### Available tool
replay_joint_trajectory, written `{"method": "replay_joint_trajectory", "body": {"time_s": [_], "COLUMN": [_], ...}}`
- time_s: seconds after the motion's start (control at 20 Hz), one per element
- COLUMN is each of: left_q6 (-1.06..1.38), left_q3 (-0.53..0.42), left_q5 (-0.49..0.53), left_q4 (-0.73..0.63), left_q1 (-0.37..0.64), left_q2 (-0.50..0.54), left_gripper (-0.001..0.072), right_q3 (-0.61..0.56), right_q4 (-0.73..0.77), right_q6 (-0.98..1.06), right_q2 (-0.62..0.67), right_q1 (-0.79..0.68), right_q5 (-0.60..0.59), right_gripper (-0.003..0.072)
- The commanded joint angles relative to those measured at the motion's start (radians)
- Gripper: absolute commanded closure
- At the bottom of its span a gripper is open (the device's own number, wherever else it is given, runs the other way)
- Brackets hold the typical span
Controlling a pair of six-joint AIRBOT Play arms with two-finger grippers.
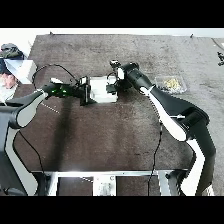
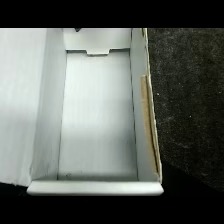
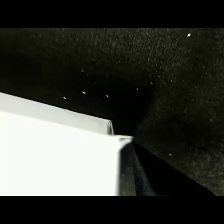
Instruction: Fold the box and place the chain.
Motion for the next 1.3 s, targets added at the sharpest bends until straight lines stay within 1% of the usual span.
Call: {"method": "replay_joint_trajectory", "body": {"time_s": [0.0, 0.15, 0.35, 0.5, 0.55, 0.6, 0.75, 0.8, 0.85, 0.9, 1.05, 1.1, 1.2, 1.25], "left_q6": [0.000, 0.000, 0.000, 0.000, 0.000, 0.000, 0.000, 0.000, 0.000, 0.000, 0.000, 0.000, 0.000, 0.000], "left_q3": [0.000, 0.000, 0.000, 0.000, 0.000, 0.000, 0.000, 0.000, 0.000, 0.000, 0.000, 0.000, 0.000, 0.000], "left_q5": [0.000, 0.000, 0.000, 0.000, 0.000, 0.000, 0.000, 0.000, 0.000, 0.000, 0.000, 0.000, 0.000, 0.000], "left_q4": [0.000, 0.000, 0.000, 0.000, 0.000, 0.000, 0.000, 0.000, 0.000, 0.000, 0.000, 0.000, 0.000, 0.000], "left_q1": [0.000, 0.000, 0.000, 0.000, 0.000, 0.000, 0.000, 0.000, 0.000, 0.000, 0.000, 0.000, 0.000, 0.000], "left_q2": [0.000, 0.000, 0.000, 0.000, 0.000, 0.000, 0.000, 0.000, 0.000, 0.000, 0.000, 0.000, 0.000, 0.000], "left_gripper": [0.0505, 0.0504, 0.0505, 0.0505, 0.0505, 0.0504, 0.0505, 0.0505, 0.0505, 0.0505, 0.0505, 0.0505, 0.0504, 0.0505], "right_q3": [0.000, -0.001, -0.001, -0.001, -0.001, -0.001, -0.001, -0.001, -0.001, -0.001, -0.001, -0.001, -0.001, -0.001], "right_q4": [-0.006, -0.006, -0.007, -0.007, -0.007, -0.007, -0.007, -0.010, -0.014, -0.015, -0.014, -0.014, -0.014, -0.014], "right_q6": [0.022, 0.022, 0.022, 0.022, 0.022, 0.026, 0.034, 0.034, 0.041, 0.041, 0.041, 0.041, 0.040, 0.039], "right_q2": [-0.001, -0.001, -0.024, -0.033, -0.033, -0.033, -0.033, -0.033, -0.033, -0.033, -0.033, -0.032, -0.031, -0.030], "right_q1": [0.006, 0.008, 0.008, 0.008, 0.008, 0.009, 0.010, 0.010, 0.010, 0.010, 0.011, 0.011, 0.011, 0.011], "right_q5": [-0.004, -0.003, 0.026, 0.010, 0.005, 0.003, 0.003, 0.002, 0.002, -0.002, -0.006, -0.005, -0.005, -0.004], "right_gripper": [0.0311, 0.0312, 0.0312, 0.0318, 0.0483, 0.0511, 0.0522, 0.0582, 0.0622, 0.0631, 0.0631, 0.0606, 0.0601, 0.0359]}}
